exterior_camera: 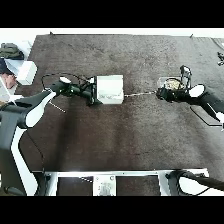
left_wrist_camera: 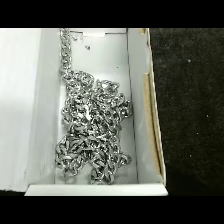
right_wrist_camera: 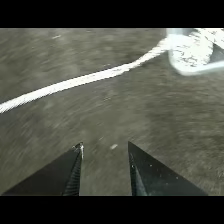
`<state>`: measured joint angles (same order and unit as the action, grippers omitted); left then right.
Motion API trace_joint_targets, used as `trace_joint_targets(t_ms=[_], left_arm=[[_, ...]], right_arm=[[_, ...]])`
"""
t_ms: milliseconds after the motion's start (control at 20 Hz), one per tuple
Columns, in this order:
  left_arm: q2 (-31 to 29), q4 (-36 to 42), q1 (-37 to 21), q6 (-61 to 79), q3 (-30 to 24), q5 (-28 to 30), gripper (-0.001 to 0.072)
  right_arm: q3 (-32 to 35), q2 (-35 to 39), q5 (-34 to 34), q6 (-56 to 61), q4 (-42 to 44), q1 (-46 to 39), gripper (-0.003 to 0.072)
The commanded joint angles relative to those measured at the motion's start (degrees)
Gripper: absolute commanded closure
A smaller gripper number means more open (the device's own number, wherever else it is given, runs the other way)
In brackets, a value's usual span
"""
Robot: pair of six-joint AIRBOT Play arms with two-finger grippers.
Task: Fold the box and place the chain.
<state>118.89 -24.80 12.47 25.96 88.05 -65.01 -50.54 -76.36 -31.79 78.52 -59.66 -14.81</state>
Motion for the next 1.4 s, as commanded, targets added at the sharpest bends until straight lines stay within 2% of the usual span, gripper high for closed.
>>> trace_joint_targets(t_ms=[0, 150, 500, 550, 600, 700, 750, 800, 900, 1000, 1150, 1350], left_arm=[[0.00, -0.02, -0.02, 0.02, -0.02, 0.02, 0.0365], [0.00, -0.02, -0.02, 0.02, -0.02, 0.00, 0.0365], [0.00, -0.02, -0.02, 0.02, -0.02, -0.02, 0.0365], [0.00, -0.02, -0.02, 0.02, -0.02, 0.02, 0.0364], [0.00, -0.02, -0.02, 0.02, -0.02, 0.02, 0.0365], [0.00, -0.02, -0.02, 0.02, -0.02, 0.02, 0.0365], [0.00, -0.02, -0.02, 0.02, -0.02, 0.02, 0.0365], [0.00, -0.02, -0.02, 0.02, -0.02, 0.02, 0.0365], [0.00, -0.02, -0.02, 0.02, -0.02, 0.00, 0.0365], [0.00, -0.02, -0.02, 0.02, -0.02, 0.00, 0.0365], [0.00, -0.02, -0.02, 0.02, -0.02, 0.02, 0.0365], [0.00, -0.02, -0.02, 0.02, -0.02, 0.02, 0.0365]], right_arm=[[1.31, -5.57, 7.82, -2.73, 10.88, -1.09, 0.0348], [-0.50, -10.03, 8.85, -8.87, 19.43, -1.11, 0.0348], [-7.34, -17.07, 11.72, -8.94, 22.29, -1.01, 0.0349], [-8.50, -18.05, 11.52, -8.94, 22.84, -0.72, 0.0375], [-9.60, -18.73, 11.26, -8.94, 22.91, -0.13, 0.0469], [-10.84, -19.02, 11.54, -10.67, 22.84, 1.73, 0.0475], [-11.02, -19.02, 11.52, -11.32, 22.84, 2.43, 0.0571], [-11.02, -18.86, 10.75, -11.06, 23.71, 2.54, 0.0699], [-10.99, -16.06, 6.58, -12.00, 26.08, 3.13, 0.0700], [-10.99, -9.86, 4.13, -16.59, 27.63, 5.29, 0.0700], [-11.39, 0.66, 3.91, -20.04, 28.22, 10.03, 0.0699], [-13.38, 7.89, 4.07, -21.16, 28.20, 17.40, 0.0699]])
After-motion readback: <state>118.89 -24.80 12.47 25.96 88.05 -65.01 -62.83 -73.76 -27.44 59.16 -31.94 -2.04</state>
